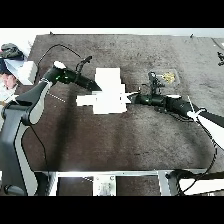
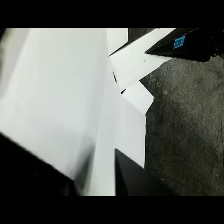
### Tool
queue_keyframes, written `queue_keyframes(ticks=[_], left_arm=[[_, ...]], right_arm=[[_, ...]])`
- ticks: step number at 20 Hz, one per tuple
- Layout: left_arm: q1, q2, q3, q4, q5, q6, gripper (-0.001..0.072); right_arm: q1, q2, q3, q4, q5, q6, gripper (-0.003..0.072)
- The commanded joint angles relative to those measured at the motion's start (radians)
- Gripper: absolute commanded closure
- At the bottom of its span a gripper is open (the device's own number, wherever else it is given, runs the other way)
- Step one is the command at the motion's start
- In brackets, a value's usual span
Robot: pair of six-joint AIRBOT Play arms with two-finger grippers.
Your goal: Fold the box and place the chain.
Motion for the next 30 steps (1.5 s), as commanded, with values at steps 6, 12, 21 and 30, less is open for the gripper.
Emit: queue_keyframes(ticks=[6,12,21,30], left_arm=[[0.001,0.001,0.000,0.000,-0.033,0.099,0.0696],[0.001,0.001,0.000,0.001,-0.055,0.386,0.0698],[0.001,0.020,-0.003,0.000,-0.008,0.699,0.0702],[0.001,0.030,-0.112,-0.022,0.109,0.825,0.0702]], right_arm=[[-0.006,0.005,0.000,-0.006,0.003,0.005,0.0211],[-0.135,0.084,0.000,-0.067,0.047,0.085,0.0289],[-0.193,0.087,0.001,-0.235,0.052,0.184,0.0288],[-0.193,0.087,0.001,-0.266,0.018,0.181,0.0288]])
